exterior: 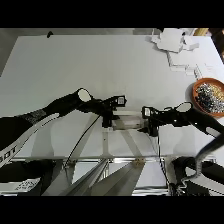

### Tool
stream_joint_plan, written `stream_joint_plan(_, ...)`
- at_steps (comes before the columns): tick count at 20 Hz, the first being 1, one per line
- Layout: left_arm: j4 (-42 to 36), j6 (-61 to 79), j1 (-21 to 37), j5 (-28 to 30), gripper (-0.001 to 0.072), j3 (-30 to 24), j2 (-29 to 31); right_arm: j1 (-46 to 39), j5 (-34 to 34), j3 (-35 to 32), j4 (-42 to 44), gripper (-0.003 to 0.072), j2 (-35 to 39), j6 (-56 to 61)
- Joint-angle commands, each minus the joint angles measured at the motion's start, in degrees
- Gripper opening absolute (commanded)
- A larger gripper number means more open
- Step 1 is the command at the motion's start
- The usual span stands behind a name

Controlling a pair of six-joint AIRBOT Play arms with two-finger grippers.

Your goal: Fold the box and place the chain.

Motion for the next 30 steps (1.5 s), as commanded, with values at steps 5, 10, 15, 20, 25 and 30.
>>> stream_joint_plan(5, -0.02, 0.02, 0.04, 0.11, 0.0029, 0.04, 0.04, 0.07, 0.44, -0.02, -0.07, 0.0414, -0.02, 0.17)
stream_joint_plan(10, -0.04, 0.02, 0.04, 0.07, 0.0029, 0.04, 0.02, 0.07, 0.44, -0.02, -0.07, 0.0414, -0.02, 0.17)
stream_joint_plan(15, -0.76, 0.02, 0.04, 0.13, 0.0029, 0.04, 0.04, 0.07, 0.44, -0.02, -0.07, 0.0414, -0.02, 0.17)
stream_joint_plan(20, -1.07, 0.04, 0.04, 0.44, 0.0029, 0.04, 0.02, 0.07, 0.44, -0.02, -0.07, 0.0414, -0.02, 0.17)
stream_joint_plan(25, 3.69, -3.17, 0.22, -0.74, 0.0507, 0.04, 2.40, 0.07, 0.44, -0.02, -0.07, 0.0414, -0.02, 0.17)
stream_joint_plan(30, 19.71, -18.18, 0.33, -2.80, 0.0698, 0.04, 8.15, 0.07, 0.44, -0.02, -0.07, 0.0414, -0.02, 0.17)
